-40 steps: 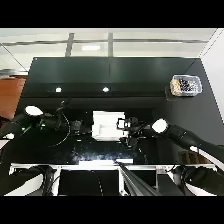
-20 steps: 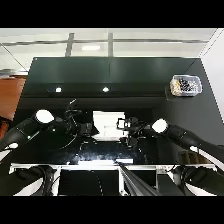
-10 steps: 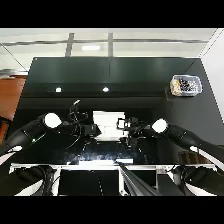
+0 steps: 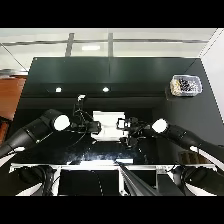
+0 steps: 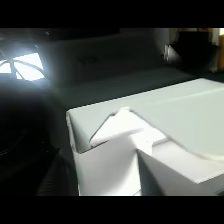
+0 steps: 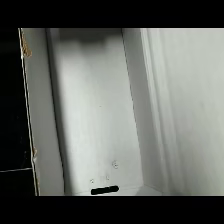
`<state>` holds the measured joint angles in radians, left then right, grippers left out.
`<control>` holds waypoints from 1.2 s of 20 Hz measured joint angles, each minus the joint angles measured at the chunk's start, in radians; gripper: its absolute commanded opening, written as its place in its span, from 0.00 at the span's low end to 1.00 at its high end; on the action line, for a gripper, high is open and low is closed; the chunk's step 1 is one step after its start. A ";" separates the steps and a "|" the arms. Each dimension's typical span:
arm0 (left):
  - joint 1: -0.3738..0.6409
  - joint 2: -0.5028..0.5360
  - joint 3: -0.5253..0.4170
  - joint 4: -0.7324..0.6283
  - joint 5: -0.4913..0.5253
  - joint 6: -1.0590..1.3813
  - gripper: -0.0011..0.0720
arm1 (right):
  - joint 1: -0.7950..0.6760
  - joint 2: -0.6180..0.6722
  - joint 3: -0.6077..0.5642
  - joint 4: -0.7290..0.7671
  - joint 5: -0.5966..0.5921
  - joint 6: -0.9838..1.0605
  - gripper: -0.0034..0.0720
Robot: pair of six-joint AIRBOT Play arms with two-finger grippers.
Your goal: Fold the box and place the chain.
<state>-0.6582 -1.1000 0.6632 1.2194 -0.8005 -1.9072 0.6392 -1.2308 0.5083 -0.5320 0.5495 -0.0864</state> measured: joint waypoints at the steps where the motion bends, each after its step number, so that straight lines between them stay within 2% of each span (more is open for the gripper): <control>1: -0.008 -0.005 0.004 0.012 -0.006 -0.021 0.68 | 0.000 0.000 0.000 0.000 0.000 0.000 0.60; 5: -0.032 -0.020 0.011 0.042 -0.027 -0.072 0.68 | 0.000 0.000 0.000 0.000 0.000 0.000 0.60; 7: -0.036 -0.024 0.013 0.052 -0.031 -0.093 0.62 | 0.000 0.000 0.000 0.000 0.000 0.000 0.60; 10: -0.039 -0.027 0.016 0.062 -0.042 -0.120 0.59 | 0.000 0.000 0.000 0.000 0.000 0.000 0.60; 17: -0.047 -0.080 0.069 0.092 -0.087 -0.151 0.59 | 0.000 0.000 0.000 0.000 0.000 0.000 0.60; 22: -0.113 -0.145 0.136 0.210 -0.167 -0.235 0.56 | 0.000 0.000 0.000 0.000 0.000 0.000 0.60; 23: -0.128 -0.151 0.145 0.237 -0.177 -0.257 0.49 | 0.000 0.000 0.000 0.000 0.000 0.000 0.60; 24: -0.137 -0.156 0.150 0.254 -0.182 -0.275 0.47 | 0.000 0.000 0.000 0.000 0.000 0.000 0.60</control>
